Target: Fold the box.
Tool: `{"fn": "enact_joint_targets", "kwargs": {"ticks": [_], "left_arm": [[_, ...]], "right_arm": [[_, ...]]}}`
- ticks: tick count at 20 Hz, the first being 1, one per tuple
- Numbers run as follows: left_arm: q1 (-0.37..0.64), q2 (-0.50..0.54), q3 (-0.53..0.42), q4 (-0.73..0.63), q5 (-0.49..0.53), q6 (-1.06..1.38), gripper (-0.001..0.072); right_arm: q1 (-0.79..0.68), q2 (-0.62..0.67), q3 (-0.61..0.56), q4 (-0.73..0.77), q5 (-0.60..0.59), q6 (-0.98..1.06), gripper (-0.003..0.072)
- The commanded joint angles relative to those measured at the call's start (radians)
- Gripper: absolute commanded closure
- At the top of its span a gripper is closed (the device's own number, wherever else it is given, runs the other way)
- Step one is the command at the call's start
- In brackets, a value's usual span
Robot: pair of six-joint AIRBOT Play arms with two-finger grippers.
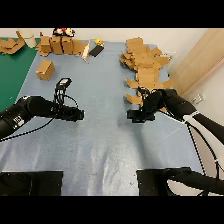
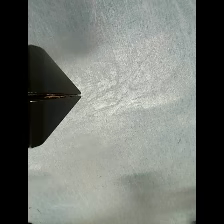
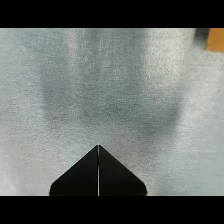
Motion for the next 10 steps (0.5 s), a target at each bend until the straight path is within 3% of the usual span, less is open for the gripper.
{"fn": "enact_joint_targets", "kwargs": {"ticks": [1,6,8,10], "left_arm": [[0.000,0.001,0.000,0.000,0.001,0.001,0.0696],[0.000,0.001,0.000,0.000,0.001,0.001,0.0697],[0.000,0.001,0.000,0.000,0.001,0.001,0.0697],[0.000,0.001,0.000,0.000,0.001,0.001,0.0697]], "right_arm": [[0.000,0.001,-0.001,0.002,0.001,0.000,0.0684],[-0.019,0.002,0.038,-0.024,-0.019,-0.008,0.0661],[-0.075,0.000,0.092,-0.095,-0.066,-0.040,0.0289],[-0.188,-0.011,0.150,-0.204,-0.079,-0.076,0.0268]]}}
